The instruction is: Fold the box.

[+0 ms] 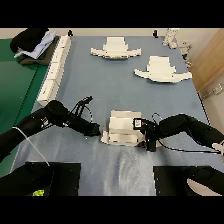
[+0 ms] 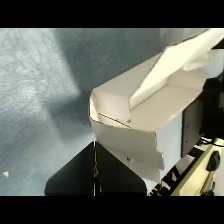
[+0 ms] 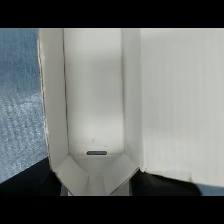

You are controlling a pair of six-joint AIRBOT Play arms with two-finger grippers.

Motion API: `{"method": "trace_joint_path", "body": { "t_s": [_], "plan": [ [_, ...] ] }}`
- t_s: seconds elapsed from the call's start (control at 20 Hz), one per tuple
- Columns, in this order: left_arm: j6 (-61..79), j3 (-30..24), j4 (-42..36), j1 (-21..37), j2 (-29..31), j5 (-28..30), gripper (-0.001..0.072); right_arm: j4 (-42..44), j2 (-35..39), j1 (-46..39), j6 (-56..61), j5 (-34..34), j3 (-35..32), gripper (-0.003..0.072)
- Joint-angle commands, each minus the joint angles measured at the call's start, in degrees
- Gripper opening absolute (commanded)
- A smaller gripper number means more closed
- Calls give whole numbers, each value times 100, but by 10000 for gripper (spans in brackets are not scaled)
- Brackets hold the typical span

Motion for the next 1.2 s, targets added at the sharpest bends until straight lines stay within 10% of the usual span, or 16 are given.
{"method": "trace_joint_path", "body": {
  "t_s": [0.0, 0.05, 0.1, 0.7, 1.15],
  "plan": [
    [20, 35, -245, -7, 52, -243, 122, 0, -2, 7, 0, 0, -2, 522],
    [15, 35, -297, -7, 48, -247, 413, 0, -2, 7, 0, 0, -2, 522],
    [13, 35, -319, -7, 50, -243, 473, 0, -2, 7, 0, 0, -2, 521],
    [-131, 140, -553, -588, 44, 415, 473, 0, -2, 7, 0, 0, -2, 521],
    [-2621, 730, 1213, -1727, 42, 1049, 461, 0, -2, 7, 0, 0, -2, 522]
  ]
}}
